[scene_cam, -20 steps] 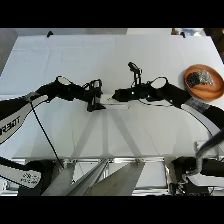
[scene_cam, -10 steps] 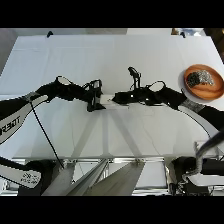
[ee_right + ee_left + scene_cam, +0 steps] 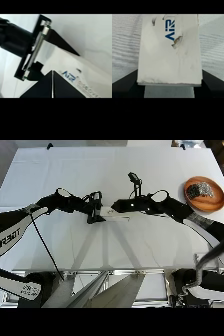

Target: Fold the box and place the chain.

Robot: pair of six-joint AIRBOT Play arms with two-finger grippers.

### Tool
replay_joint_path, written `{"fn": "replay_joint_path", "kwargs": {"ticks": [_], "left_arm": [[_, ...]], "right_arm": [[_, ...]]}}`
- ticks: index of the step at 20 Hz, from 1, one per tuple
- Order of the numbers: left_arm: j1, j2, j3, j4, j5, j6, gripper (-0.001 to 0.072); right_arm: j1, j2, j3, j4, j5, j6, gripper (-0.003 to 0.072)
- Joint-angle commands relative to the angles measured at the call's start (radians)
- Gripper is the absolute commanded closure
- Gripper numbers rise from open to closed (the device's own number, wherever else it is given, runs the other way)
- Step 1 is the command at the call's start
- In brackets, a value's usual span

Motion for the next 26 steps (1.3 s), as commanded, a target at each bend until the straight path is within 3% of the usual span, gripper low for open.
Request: {"fn": "replay_joint_path", "kwargs": {"ticks": [1,7,13,16,22,26], "left_arm": [[0.000,0.001,0.000,0.002,0.001,0.003,0.0565],[0.000,0.001,0.000,0.002,0.000,0.003,0.0565],[0.000,0.001,0.000,0.002,0.001,0.003,0.0565],[0.000,0.001,0.000,0.002,0.000,0.003,0.0565],[0.000,0.001,0.000,0.002,0.000,0.003,0.0565],[0.000,0.001,0.000,0.002,0.000,0.003,0.0565]], "right_arm": [[0.048,-0.010,0.009,0.000,-0.049,-0.003,0.0682],[0.093,-0.111,0.009,-0.012,-0.051,0.034,0.0683],[0.093,-0.115,0.009,-0.220,-0.056,0.184,0.0683],[0.093,-0.103,0.009,-0.215,-0.057,0.186,0.0682],[0.090,0.049,0.009,-0.241,-0.171,0.182,0.0680],[0.053,0.197,0.009,-0.466,-0.138,0.231,0.0680]]}}
